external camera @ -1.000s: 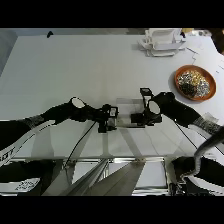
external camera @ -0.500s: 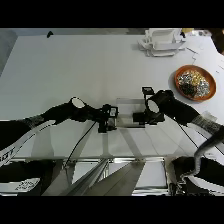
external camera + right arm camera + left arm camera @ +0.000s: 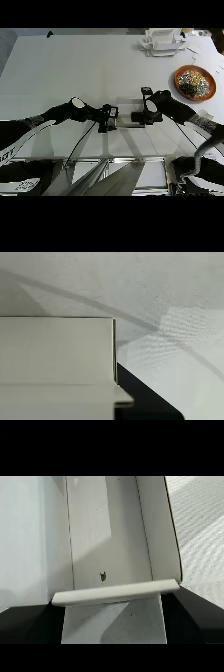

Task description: Fold the box and place the chain.

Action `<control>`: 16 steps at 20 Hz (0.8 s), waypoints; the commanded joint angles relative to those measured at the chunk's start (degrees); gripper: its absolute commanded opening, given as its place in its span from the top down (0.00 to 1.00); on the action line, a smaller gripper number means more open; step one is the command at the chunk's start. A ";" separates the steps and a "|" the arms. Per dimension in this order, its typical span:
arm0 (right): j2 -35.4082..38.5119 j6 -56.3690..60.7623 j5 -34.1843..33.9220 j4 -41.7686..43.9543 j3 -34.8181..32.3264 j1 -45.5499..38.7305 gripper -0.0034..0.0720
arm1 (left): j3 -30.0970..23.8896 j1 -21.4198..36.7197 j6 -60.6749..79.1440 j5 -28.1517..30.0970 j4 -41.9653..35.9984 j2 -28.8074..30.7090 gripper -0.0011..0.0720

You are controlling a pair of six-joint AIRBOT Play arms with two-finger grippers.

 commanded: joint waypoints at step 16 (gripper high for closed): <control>-0.46 -0.44 -0.61 0.44 -0.02 0.00 0.93 | -0.02 0.04 0.02 -0.02 0.02 0.02 0.79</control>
